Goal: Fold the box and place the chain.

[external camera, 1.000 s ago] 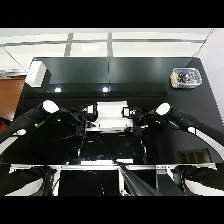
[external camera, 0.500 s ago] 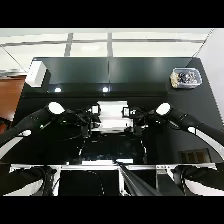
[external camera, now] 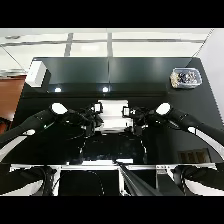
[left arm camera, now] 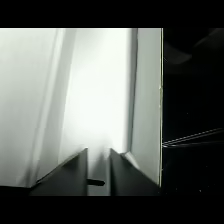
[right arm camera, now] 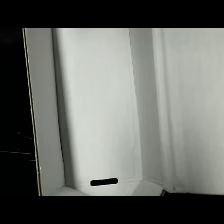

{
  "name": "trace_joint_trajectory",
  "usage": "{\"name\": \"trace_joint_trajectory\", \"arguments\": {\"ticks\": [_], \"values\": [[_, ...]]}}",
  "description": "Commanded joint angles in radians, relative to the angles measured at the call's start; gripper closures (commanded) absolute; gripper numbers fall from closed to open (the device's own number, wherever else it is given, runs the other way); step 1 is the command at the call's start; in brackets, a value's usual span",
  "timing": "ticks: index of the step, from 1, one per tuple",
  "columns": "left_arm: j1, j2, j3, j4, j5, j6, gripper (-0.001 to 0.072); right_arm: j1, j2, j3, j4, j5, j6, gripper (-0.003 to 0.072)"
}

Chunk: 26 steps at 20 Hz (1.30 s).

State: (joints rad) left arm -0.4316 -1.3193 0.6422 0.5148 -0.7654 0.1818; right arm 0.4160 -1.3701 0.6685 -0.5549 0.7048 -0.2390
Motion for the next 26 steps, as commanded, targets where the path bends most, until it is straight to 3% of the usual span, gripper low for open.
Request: {"name": "trace_joint_trajectory", "arguments": {"ticks": [1,2,4,5,7,8,9,10,11,16,19,22,23,26], "values": [[-0.001,-0.003,0.001,-0.004,-0.001,0.002,0.0648,0.001,0.0,0.001,0.0,0.001,0.0,0.0193],[-0.001,-0.003,0.001,-0.004,-0.001,0.002,0.063,0.0,0.0,0.001,0.0,0.001,0.0,0.0193],[-0.001,-0.003,0.001,-0.004,0.003,0.001,0.0341,0.001,0.0,0.001,0.0,0.001,0.0,0.0193],[-0.001,-0.003,0.001,-0.004,0.002,0.001,0.034,0.001,0.0,0.001,0.0,0.001,0.0,0.0193],[-0.001,-0.003,0.003,-0.004,-0.005,0.001,0.0548,0.001,0.0,0.001,0.0,0.001,0.0,0.0193],[-0.001,-0.003,0.003,-0.006,-0.005,0.0,0.0455,0.001,0.0,0.001,0.0,0.001,0.0,0.0193],[0.0,-0.002,0.003,-0.005,-0.01,-0.006,0.044,0.0,0.0,0.001,0.0,0.001,0.0,0.0193],[0.004,0.004,0.008,0.008,-0.018,-0.02,0.0608,0.001,0.0,0.001,0.0,0.001,0.0,0.0193],[0.015,0.013,0.022,0.042,-0.042,-0.044,0.0683,0.001,0.0,0.001,0.0,0.001,0.0,0.0193],[0.148,0.18,0.092,0.214,-0.095,-0.419,0.0684,0.001,0.0,0.001,0.0,0.001,0.0,0.0193],[0.297,0.284,0.091,0.268,-0.136,-0.744,0.0684,0.001,0.0,0.001,0.0,0.001,0.0,0.0193],[0.47,0.257,0.071,0.435,-0.223,-1.279,0.0684,0.001,0.0,0.001,0.0,0.001,0.0,0.0193],[0.532,0.222,0.057,0.445,-0.293,-1.431,0.0684,0.001,0.0,0.001,0.0,0.001,0.0,0.0193],[0.66,0.06,0.033,0.272,-0.52,-1.387,0.0684,0.001,0.0,0.001,0.0,0.001,0.0,0.0193]]}}
